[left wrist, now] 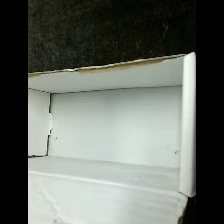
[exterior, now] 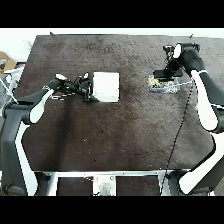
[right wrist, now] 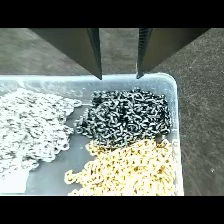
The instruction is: Fold the box and place the chain.
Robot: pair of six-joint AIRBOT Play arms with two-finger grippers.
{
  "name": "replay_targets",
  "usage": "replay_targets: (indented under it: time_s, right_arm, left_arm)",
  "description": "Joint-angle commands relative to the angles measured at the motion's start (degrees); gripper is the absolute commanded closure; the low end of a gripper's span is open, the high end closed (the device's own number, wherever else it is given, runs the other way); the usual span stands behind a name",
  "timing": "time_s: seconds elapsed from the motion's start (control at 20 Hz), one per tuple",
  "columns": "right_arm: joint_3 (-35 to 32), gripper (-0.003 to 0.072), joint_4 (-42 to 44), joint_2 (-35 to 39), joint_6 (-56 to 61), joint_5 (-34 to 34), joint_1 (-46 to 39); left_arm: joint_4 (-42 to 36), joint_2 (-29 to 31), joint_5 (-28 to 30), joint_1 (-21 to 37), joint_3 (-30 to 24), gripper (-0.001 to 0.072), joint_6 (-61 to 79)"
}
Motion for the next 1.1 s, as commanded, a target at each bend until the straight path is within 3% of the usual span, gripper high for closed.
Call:
replay_targets:
  time_s: [0.0,0.65,0.75,1.05]
  right_arm:
    - [-0.2,0.0431,1.4,-2.5,-2.0,-1.3,-0.8]
    - [-0.2,0.0433,5.2,-5.8,-2.2,-5.4,-0.7]
    - [-0.2,0.0547,5.2,-5.8,-2.2,-5.4,-0.7]
    - [-0.2,0.0520,5.2,-5.9,-2.0,-5.0,-0.7]
  left_arm:
    - [0.0,0.0,0.0,0.0,0.0,0.0366,0.0]
    - [0.0,0.0,0.0,0.0,0.0,0.0366,0.0]
    - [0.0,0.0,0.0,0.0,0.0,0.0366,0.0]
    - [0.0,0.0,0.0,0.0,0.0,0.0366,0.0]
